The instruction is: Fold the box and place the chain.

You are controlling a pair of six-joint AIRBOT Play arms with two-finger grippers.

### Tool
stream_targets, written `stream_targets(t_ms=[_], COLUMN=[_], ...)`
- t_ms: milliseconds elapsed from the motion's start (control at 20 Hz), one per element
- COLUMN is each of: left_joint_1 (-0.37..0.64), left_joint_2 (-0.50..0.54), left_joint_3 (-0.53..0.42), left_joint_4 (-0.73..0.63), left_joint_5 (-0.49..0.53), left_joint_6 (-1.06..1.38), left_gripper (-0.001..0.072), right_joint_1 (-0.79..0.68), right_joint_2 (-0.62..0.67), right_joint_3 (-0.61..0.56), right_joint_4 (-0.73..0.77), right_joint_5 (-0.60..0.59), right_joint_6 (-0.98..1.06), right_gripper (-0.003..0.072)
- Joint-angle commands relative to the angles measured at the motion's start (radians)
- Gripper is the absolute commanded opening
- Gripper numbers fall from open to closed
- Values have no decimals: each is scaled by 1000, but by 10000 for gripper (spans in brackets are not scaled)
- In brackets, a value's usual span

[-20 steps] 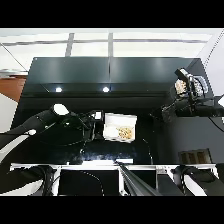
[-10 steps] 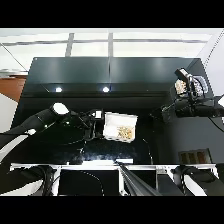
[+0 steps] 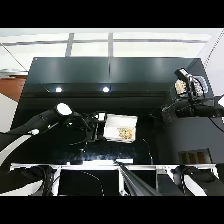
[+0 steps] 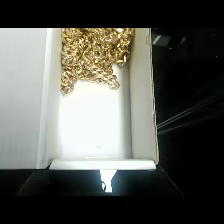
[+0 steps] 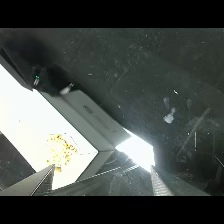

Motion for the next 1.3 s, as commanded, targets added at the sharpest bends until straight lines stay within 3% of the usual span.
stream_targets(t_ms=[0,100,300,450,750,1050,1250], left_joint_1=[-22,-22,-23,-23,-23,-23,-23], left_joint_2=[-13,-13,-13,-13,-13,-13,-13], left_joint_3=[1,1,1,1,1,1,1], left_joint_4=[1,1,2,3,3,3,3], left_joint_5=[28,28,28,27,27,27,27], left_joint_6=[-2,-2,-2,-2,-2,-2,-2], left_gripper=[708,705,518,480,480,480,480], right_joint_1=[0,0,24,117,312,328,338], right_joint_2=[0,0,-2,-11,-203,-211,-211], right_joint_3=[1,1,1,1,2,1,1], right_joint_4=[0,0,0,0,6,45,44], right_joint_5=[2,3,-28,-119,-286,-138,-108], right_joint_6=[0,0,3,51,93,-139,-285], right_gripper=[706,706,715,715,713,713,715])
